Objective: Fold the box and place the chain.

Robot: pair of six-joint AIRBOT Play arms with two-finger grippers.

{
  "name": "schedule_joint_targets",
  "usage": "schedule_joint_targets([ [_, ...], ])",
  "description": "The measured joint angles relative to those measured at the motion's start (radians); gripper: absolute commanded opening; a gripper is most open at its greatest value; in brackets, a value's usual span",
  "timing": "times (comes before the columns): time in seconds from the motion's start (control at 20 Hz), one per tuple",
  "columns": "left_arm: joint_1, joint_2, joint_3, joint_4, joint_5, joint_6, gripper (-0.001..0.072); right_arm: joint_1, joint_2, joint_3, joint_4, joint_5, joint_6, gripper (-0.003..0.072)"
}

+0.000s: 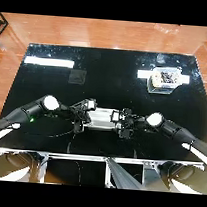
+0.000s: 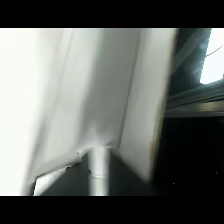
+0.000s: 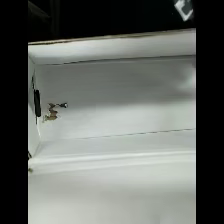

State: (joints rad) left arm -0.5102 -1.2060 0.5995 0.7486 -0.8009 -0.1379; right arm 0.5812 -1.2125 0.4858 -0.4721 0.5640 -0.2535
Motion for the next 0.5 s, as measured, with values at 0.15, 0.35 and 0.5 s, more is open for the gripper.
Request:
schedule_joint_targets([
  [0.15,0.019,0.018,0.023,0.061,-0.038,-0.067,0.0028,0.0,0.0,0.0,0.001,0.0,0.0,0.0246],
  [0.35,0.116,0.123,0.048,0.125,-0.109,-0.219,0.0028,0.0,0.0,0.0,0.0,-0.002,0.0,0.0247],
  [0.5,0.26,0.214,0.047,0.145,-0.163,-0.372,0.003,0.0,0.0,0.0,0.0,0.0,0.0,0.0246],
])
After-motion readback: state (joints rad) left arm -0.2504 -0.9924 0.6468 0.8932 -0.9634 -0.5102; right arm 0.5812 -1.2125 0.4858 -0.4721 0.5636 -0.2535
